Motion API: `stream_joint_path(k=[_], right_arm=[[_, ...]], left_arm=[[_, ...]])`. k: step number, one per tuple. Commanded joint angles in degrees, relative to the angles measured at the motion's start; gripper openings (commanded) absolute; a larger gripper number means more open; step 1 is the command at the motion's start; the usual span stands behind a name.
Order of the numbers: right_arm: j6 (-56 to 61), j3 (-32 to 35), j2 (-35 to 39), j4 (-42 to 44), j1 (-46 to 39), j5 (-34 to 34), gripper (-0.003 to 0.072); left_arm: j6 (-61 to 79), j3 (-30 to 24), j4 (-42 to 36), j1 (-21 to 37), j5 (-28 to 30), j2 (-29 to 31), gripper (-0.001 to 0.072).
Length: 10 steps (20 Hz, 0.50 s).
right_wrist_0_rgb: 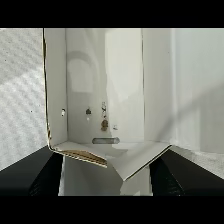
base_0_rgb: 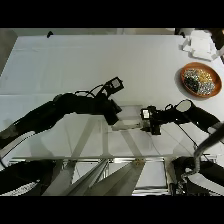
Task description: Fold the box and place the chain.
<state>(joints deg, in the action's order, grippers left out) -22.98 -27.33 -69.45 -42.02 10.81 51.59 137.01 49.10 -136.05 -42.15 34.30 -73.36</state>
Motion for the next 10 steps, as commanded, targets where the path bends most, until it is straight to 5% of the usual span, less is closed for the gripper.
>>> stream_joint_path(k=[1,5,10], right_arm=[[0.0,0.0,0.0,0.0,0.0,0.0,0.0421],[0.0,0.0,0.0,0.0,0.0,0.0,0.0421],[0.0,0.0,0.0,0.0,0.0,0.0,0.0421]], left_arm=[[-8.9,-0.1,0.6,-0.3,-8.1,-6.7,0.0006],[-9.5,-0.1,0.7,-0.9,-5.4,-9.5,0.0006],[-8.0,-0.1,1.8,-0.8,-5.3,-3.9,0.0006]])
